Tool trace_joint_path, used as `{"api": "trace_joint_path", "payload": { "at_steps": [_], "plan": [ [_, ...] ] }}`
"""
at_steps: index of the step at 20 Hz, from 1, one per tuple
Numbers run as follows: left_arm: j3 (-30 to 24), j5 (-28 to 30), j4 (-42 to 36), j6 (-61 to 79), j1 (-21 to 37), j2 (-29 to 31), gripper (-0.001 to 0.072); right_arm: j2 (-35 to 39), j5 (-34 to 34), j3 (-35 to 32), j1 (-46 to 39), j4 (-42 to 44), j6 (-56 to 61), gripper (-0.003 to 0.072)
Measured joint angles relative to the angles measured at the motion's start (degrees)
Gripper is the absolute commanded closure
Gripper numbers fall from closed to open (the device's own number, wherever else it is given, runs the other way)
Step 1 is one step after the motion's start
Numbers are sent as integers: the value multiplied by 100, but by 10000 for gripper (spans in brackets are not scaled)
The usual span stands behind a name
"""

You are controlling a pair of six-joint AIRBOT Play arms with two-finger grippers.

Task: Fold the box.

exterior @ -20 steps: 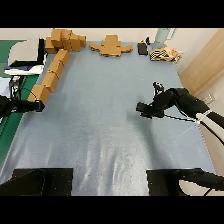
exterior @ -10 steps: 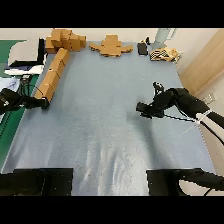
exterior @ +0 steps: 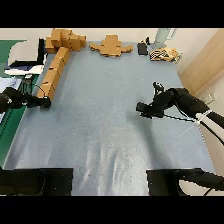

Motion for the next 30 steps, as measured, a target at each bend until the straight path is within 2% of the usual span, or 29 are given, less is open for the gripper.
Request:
{"api": "trace_joint_path", "payload": {
  "at_steps": [4,6,11,12,13,14,17,20,25,27,30],
  "plan": [
    [9,-330,118,-7,15,61,2,0,0,2,0,0,0,683],
    [22,-675,310,-98,57,210,2,0,0,0,0,0,2,683],
    [321,-1998,975,-664,175,909,3,0,0,0,0,0,2,683],
    [411,-2326,1088,-817,181,1054,60,0,0,2,0,0,2,683],
    [498,-2627,1128,-955,186,1191,396,0,0,0,0,0,2,683],
    [579,-2964,1062,-1073,153,1327,697,0,0,0,0,0,2,683],
    [745,-3659,267,-1211,-240,1609,698,0,0,0,0,0,0,683],
    [822,-3871,-444,-1309,-1213,1705,698,0,0,2,0,0,0,683],
    [863,-3198,-785,-1375,-3187,1502,698,0,0,0,0,0,2,683],
    [868,-2970,-811,-1440,-3689,1351,698,0,0,0,0,-2,0,682],
    [868,-2763,-841,-1572,-4059,1145,698,0,0,0,0,0,0,682]
  ]
}}
